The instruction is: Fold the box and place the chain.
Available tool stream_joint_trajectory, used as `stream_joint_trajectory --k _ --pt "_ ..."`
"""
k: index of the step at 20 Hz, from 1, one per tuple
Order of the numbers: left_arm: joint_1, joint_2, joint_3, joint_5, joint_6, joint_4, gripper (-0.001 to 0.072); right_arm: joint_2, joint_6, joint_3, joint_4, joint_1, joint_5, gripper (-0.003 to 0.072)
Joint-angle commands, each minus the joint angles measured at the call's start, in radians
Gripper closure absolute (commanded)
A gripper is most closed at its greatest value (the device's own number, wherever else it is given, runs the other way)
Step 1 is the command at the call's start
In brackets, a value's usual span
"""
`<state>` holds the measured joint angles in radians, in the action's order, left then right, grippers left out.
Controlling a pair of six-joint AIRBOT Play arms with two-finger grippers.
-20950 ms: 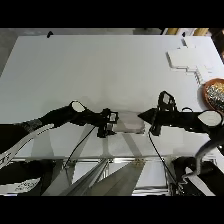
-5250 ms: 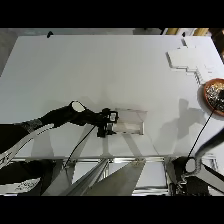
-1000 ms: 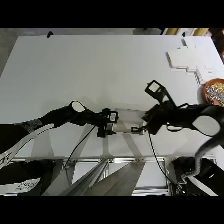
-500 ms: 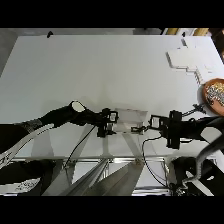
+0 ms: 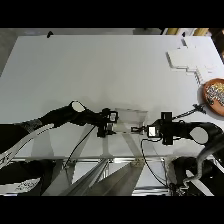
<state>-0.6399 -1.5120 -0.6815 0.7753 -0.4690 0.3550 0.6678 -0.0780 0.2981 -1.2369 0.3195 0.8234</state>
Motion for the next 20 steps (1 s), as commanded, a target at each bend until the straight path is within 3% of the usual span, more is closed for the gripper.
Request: stream_joint_trajectory --k 1,14,17,18,20 --pt "0.000 0.001 -0.001 0.000 0.000 0.000 0.0308 0.093 0.159 -0.006 0.014 -0.003 -0.031 0.0461" --pt "0.000 0.001 -0.001 0.000 0.000 0.000 0.0308 0.195 0.192 -0.006 0.084 -0.003 -0.098 0.0466" --pt "0.000 0.001 -0.001 0.000 0.000 0.000 0.0308 0.195 0.192 -0.006 0.087 -0.003 -0.087 0.0567" --pt "0.000 0.001 -0.001 0.000 0.000 0.000 0.0308 0.195 0.192 -0.006 0.087 -0.003 -0.071 0.0663" --pt "0.000 0.001 -0.001 0.000 0.000 0.000 0.0308 0.193 0.192 -0.006 0.085 -0.003 -0.041 0.0672"
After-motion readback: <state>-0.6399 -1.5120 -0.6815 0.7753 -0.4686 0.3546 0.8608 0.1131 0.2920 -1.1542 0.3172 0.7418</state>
